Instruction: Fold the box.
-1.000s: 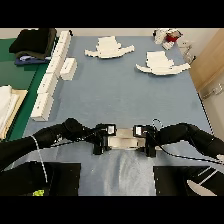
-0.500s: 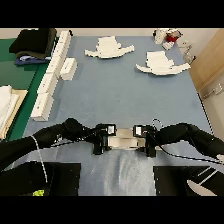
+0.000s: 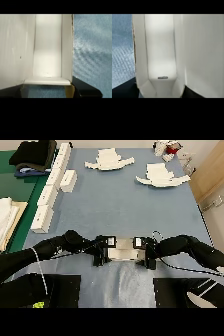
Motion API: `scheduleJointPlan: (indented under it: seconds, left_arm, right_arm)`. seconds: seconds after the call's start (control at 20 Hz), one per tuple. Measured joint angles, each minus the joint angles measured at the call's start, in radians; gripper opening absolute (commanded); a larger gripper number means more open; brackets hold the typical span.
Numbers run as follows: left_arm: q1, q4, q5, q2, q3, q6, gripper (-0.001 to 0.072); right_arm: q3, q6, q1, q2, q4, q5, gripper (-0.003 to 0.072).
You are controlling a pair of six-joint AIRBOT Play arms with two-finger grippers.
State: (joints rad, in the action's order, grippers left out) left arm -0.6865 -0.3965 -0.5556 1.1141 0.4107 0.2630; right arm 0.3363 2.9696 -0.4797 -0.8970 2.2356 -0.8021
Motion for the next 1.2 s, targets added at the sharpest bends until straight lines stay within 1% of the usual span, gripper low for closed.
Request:
scheduleJointPlan:
  seconds: [0.15,0.35,0.5,0.65,0.7,0.75,0.8,0.85,0.9,0.95,1.05,1.2]
  left_arm:
    - [0.000,0.000,0.000,0.000,0.000,0.000,0.0596]
    - [0.000,0.000,-0.003,0.000,0.000,0.000,0.0597]
    - [0.000,0.000,-0.004,0.000,0.000,0.000,0.0596]
    - [0.000,0.000,-0.004,0.000,0.000,0.000,0.0597]
    - [0.000,0.000,-0.004,0.000,0.000,0.000,0.0596]
    - [0.000,0.000,-0.004,0.000,0.000,0.000,0.0596]
    - [0.000,0.000,-0.004,0.000,0.000,0.000,0.0597]
    - [0.000,0.000,-0.004,0.000,0.000,0.000,0.0597]
    - [0.000,0.000,-0.004,0.000,0.000,0.000,0.0597]
    - [0.000,0.000,-0.004,0.000,0.000,0.000,0.0597]
    - [0.000,0.000,-0.005,0.000,0.000,0.000,0.0597]
    - [0.000,0.000,-0.005,0.000,0.000,0.001,0.0597]
  right_arm:
    - [0.000,-0.049,0.000,0.034,-0.040,-0.004,0.0720]
    - [0.000,-0.248,0.000,0.110,-0.205,-0.045,0.0720]
    - [0.000,-0.440,0.000,0.182,-0.342,-0.136,0.0720]
    - [0.015,-0.618,0.000,0.257,-0.431,-0.240,0.0720]
    - [0.030,-0.684,0.000,0.281,-0.452,-0.282,0.0710]
    - [0.053,-0.765,0.000,0.305,-0.472,-0.325,0.0677]
    - [0.080,-0.856,0.000,0.326,-0.482,-0.367,0.0582]
    - [0.108,-0.944,0.000,0.342,-0.482,-0.394,0.0382]
    - [0.134,-1.035,0.000,0.353,-0.467,-0.407,0.0149]
    - [0.158,-1.131,0.000,0.359,-0.428,-0.408,0.0025]
    - [0.185,-1.283,0.000,0.348,-0.292,-0.347,0.0018]
    - [0.208,-1.406,0.000,0.263,-0.089,-0.216,0.0004]
